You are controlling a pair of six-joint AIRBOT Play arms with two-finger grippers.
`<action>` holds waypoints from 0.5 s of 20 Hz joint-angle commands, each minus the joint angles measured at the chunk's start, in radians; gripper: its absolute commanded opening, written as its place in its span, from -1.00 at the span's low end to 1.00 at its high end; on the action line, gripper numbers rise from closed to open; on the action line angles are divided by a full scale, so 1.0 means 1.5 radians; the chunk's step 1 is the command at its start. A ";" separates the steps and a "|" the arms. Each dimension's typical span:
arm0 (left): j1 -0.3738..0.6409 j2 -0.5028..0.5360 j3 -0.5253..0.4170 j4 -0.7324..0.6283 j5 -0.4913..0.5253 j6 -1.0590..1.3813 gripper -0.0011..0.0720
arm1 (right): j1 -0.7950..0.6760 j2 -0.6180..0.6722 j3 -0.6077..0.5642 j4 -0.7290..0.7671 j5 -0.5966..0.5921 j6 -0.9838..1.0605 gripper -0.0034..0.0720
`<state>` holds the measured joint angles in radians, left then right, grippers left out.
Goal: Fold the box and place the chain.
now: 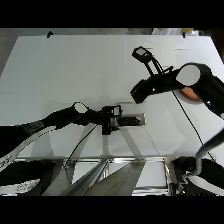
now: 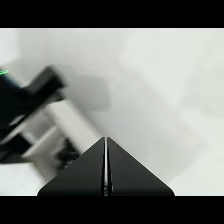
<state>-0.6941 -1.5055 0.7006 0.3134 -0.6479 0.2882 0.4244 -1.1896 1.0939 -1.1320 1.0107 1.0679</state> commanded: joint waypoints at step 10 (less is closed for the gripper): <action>0.001 0.000 0.000 0.000 0.000 0.000 -0.70 | 0.066 -0.113 0.028 -0.054 0.154 -0.189 -0.65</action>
<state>-0.6941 -1.5055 0.7006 0.3134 -0.6479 0.2882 0.4923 -1.3605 1.1362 -1.2167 1.1751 0.8738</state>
